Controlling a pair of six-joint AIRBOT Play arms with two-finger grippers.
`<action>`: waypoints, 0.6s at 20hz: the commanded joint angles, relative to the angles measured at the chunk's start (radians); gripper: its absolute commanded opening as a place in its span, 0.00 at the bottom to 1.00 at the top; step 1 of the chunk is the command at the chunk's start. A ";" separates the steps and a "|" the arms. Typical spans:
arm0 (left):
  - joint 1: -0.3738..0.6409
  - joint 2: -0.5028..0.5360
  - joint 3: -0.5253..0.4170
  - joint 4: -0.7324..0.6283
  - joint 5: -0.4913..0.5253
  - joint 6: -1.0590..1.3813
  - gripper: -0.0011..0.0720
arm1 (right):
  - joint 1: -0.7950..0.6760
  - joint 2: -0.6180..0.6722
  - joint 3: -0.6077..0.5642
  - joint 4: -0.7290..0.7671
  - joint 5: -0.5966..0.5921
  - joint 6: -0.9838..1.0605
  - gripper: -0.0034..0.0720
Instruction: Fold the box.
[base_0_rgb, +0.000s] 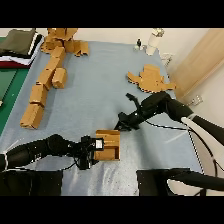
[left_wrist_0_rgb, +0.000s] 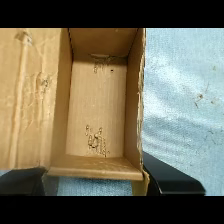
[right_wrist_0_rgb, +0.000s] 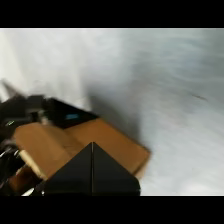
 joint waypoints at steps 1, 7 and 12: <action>0.001 0.000 0.000 0.000 0.000 0.000 0.58 | 0.015 -0.095 -0.004 0.214 -0.131 -0.322 0.05; 0.000 0.000 0.000 0.000 0.000 0.000 0.58 | 0.188 0.041 -0.172 0.171 -0.034 -0.495 0.05; 0.001 0.000 0.000 0.000 0.000 0.000 0.58 | 0.243 0.285 -0.331 0.051 0.237 -0.521 0.05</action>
